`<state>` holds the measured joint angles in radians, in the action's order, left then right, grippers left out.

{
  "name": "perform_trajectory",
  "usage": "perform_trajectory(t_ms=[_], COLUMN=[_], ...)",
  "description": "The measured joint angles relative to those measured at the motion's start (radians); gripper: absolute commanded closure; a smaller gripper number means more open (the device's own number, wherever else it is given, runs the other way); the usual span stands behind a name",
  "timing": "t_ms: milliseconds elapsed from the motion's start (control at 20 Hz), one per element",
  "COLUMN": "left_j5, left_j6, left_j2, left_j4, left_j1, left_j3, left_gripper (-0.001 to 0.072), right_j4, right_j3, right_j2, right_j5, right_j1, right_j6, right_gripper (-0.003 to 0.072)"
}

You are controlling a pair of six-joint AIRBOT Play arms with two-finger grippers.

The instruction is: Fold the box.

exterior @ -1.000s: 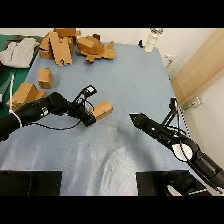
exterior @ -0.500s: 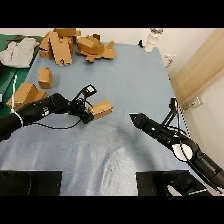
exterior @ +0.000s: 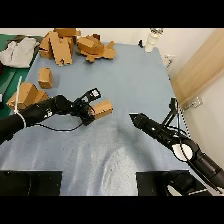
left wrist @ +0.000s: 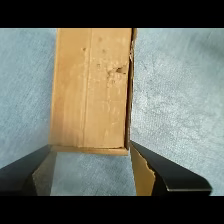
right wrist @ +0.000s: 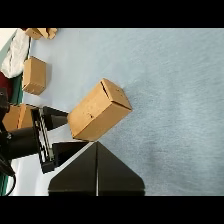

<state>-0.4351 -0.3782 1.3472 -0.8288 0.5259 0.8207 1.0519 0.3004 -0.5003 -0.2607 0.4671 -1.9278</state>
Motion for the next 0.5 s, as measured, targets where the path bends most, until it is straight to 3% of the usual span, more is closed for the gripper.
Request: perform_trajectory(t_ms=[50, 100, 150, 200, 500], left_j5=[0.004, 0.004, 0.004, 0.002, 0.002], left_j6=[0.006, 0.013, 0.015, 0.02, 0.024], left_j2=[0.005, 0.008, 0.011, 0.013, 0.018], left_j4=[0.0, 0.0, 0.001, 0.001, 0.013], left_j1=[0.003, 0.005, 0.007, 0.008, 0.01], left_j3=[0.0, 0.0, 0.0, 0.0, 0.001], left_gripper=[0.0011, 0.0066, 0.0217, 0.0256, 0.0257], right_j4=[0.0, 0.0, 0.0, 0.0, 0.0], right_j3=[0.0, 0.0, 0.0, 0.0, 0.0], right_j2=[0.0, 0.0, 0.0, 0.0, 0.0], right_j5=[0.0, 0.0, 0.0, 0.0, 0.0], right_j1=[0.0, 0.0, 0.0, 0.0, 0.0], right_j6=[0.0, 0.0, 0.0, 0.0, 0.0], right_gripper=[0.0686, 0.0686, 0.0686, 0.0686, 0.0686])
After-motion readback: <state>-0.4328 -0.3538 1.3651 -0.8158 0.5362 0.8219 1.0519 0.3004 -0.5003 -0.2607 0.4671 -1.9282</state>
